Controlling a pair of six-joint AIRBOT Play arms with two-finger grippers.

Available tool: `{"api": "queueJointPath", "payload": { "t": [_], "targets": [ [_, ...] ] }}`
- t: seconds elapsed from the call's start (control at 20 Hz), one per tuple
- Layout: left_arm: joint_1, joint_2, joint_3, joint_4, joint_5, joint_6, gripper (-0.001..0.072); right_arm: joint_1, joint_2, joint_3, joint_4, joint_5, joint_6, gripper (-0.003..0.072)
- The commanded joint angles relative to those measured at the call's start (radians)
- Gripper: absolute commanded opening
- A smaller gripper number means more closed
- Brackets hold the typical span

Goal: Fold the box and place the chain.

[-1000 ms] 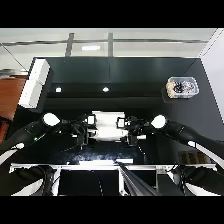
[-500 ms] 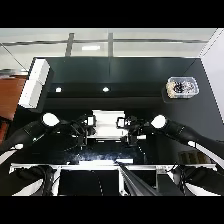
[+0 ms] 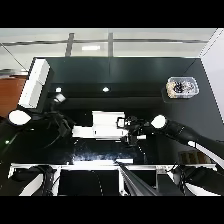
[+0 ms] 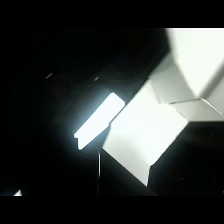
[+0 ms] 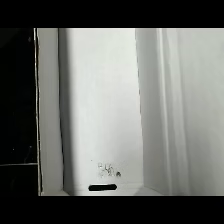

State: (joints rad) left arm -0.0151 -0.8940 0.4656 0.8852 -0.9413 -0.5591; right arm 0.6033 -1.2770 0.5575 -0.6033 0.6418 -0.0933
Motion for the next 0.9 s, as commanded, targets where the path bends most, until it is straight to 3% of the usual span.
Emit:
{"api": "queueJointPath", "payload": {
  "t": [0.0, 0.1, 0.25, 0.5, 0.65, 0.7, 0.8, 0.85],
  "targets": [
    [0.174, 0.013, -0.024, 0.013, -0.066, -0.448, 0.0032, 0.0, 0.0, 0.0, 0.0, 0.001, 0.0, 0.0501],
    [0.239, -0.024, -0.061, 0.002, -0.059, -0.732, 0.0032, 0.0, 0.0, 0.0, 0.0, 0.001, 0.0, 0.0501],
    [0.261, -0.132, -0.095, -0.052, -0.069, -0.749, 0.0032, 0.0, 0.0, 0.0, 0.0, 0.001, 0.0, 0.0501],
    [0.183, -0.355, -0.095, -0.302, -0.124, -0.449, 0.0031, 0.0, -0.001, 0.0, 0.0, 0.001, 0.0, 0.0501],
    [0.109, -0.435, -0.082, -0.351, -0.122, -0.347, 0.0034, 0.0, -0.001, 0.0, 0.0, 0.001, 0.0, 0.0502],
    [0.09, -0.442, -0.074, -0.351, -0.14, -0.312, 0.0098, 0.0, 0.0, 0.0, 0.0, 0.001, 0.0, 0.0502],
    [0.076, -0.438, -0.045, -0.347, -0.2, -0.27, 0.0506, 0.0, 0.0, 0.0, 0.0, 0.001, 0.0, 0.0501],
    [0.078, -0.433, -0.02, -0.331, -0.236, -0.271, 0.0646, 0.0, 0.0, 0.0, 0.0, 0.001, 0.0, 0.0501]
  ]
}}
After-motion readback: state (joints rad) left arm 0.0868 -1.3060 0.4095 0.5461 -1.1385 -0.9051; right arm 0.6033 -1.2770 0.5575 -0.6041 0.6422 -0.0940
